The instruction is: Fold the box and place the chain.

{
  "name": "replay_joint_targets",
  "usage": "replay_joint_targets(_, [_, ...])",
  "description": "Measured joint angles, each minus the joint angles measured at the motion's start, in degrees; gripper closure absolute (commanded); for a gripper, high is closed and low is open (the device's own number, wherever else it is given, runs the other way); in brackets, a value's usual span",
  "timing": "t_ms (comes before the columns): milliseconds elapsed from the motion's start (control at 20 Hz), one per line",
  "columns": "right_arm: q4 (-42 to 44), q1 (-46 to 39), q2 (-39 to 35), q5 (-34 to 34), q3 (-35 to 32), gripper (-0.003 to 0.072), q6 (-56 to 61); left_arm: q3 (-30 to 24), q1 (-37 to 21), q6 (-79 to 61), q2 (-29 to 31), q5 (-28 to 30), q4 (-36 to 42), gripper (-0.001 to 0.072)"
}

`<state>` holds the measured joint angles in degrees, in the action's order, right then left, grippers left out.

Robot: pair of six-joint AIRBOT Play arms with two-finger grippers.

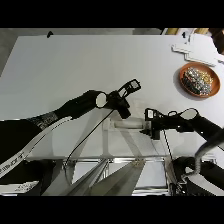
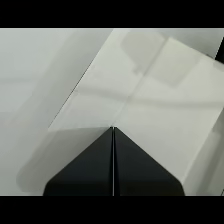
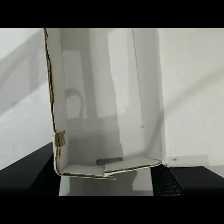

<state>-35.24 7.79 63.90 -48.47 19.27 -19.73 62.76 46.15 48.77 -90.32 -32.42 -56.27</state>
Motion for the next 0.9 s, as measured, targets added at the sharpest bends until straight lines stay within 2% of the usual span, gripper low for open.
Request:
replay_joint_targets(100, [-0.1, 0.0, 0.0, 0.0, 0.0, 0.0287, 0.0, 0.1, -0.5, 0.4, 2.0, -3.6, -1.9, 0.0706])
replay_joint_targets(400, [-0.2, 0.0, 0.0, -0.1, 0.0, 0.0287, -0.1, -0.3, -1.1, 0.8, 7.2, -20.3, -7.3, 0.0706])
replay_joint_targets(750, [-0.2, 0.0, 0.0, -0.2, 0.0, 0.0287, -0.1, -2.0, -1.3, 0.8, 8.3, -30.7, -10.2, 0.0703])
replay_joint_targets(800, [-0.2, 0.0, 0.0, -0.2, 0.0, 0.0287, -0.1, -2.2, -1.4, 0.8, 8.3, -31.9, -10.7, 0.0677])
replay_joint_targets(900, [-0.2, 0.0, 0.0, -0.2, 0.0, 0.0287, -0.1, -2.7, -1.7, 0.4, 8.3, -33.7, -11.3, 0.0412])
